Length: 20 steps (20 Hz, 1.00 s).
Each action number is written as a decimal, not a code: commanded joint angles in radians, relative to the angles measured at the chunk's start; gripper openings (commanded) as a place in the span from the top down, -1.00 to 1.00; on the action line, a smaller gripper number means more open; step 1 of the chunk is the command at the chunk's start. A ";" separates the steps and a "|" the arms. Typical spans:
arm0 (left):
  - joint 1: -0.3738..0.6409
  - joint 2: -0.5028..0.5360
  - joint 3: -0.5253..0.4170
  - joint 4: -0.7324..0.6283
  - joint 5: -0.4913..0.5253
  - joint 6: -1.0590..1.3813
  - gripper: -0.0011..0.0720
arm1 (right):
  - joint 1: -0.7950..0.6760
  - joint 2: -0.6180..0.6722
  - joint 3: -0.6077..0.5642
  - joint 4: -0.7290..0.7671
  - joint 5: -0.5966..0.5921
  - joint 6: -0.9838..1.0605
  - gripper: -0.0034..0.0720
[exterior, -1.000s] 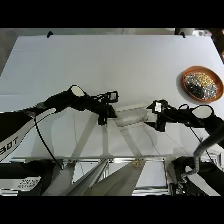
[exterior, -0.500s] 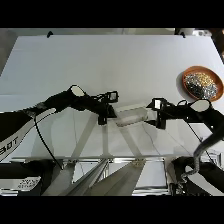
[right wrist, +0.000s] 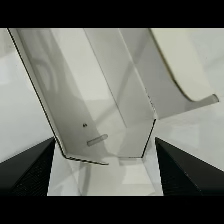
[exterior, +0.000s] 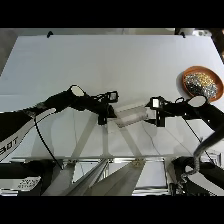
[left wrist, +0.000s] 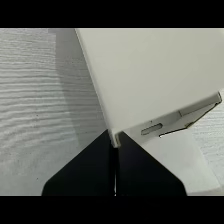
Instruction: Fold the box and place the chain.
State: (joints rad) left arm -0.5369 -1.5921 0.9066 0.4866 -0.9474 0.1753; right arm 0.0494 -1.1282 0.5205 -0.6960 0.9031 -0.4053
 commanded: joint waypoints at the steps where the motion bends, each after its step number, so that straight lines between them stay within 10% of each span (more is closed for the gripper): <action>1: -0.001 0.000 0.000 0.000 0.000 0.000 0.94 | 0.011 -0.005 0.002 0.025 0.002 -0.047 -0.96; 20: -0.001 0.000 0.000 0.000 0.000 0.000 0.94 | 0.096 -0.133 0.024 0.021 0.079 0.078 -0.94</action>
